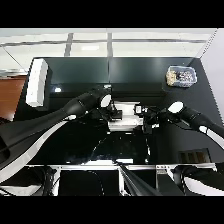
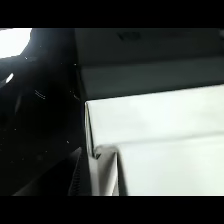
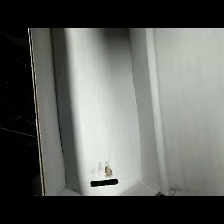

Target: Fold the box and place the chain.

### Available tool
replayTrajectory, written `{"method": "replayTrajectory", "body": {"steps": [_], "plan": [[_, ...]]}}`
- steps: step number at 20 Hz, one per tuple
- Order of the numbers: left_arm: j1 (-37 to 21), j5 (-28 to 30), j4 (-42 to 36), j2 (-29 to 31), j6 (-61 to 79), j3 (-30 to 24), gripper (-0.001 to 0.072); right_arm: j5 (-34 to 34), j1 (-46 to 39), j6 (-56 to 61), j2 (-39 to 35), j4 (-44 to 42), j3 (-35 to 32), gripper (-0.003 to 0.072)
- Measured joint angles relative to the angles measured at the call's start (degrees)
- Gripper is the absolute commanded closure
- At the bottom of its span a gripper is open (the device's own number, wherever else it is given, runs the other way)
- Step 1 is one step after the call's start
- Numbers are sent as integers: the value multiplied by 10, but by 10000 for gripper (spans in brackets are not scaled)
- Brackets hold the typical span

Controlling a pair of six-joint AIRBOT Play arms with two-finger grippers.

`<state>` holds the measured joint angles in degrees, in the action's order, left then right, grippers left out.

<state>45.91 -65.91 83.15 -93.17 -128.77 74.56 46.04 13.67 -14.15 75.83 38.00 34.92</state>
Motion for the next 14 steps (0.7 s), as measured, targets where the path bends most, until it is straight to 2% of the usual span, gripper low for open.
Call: {"method": "replayTrajectory", "body": {"steps": [9,10,12,13,14], "plan": [[7,-21,14,-18,-32,13,449,0,0,0,0,0,0,520],[7,-22,14,-19,-35,13,496,0,0,0,0,0,0,520],[7,-22,14,-21,-41,13,503,0,0,0,0,0,0,520],[7,-22,14,-22,-44,13,567,0,0,0,0,0,0,520],[7,-21,14,-23,-47,13,569,0,0,0,0,0,0,520]]}}
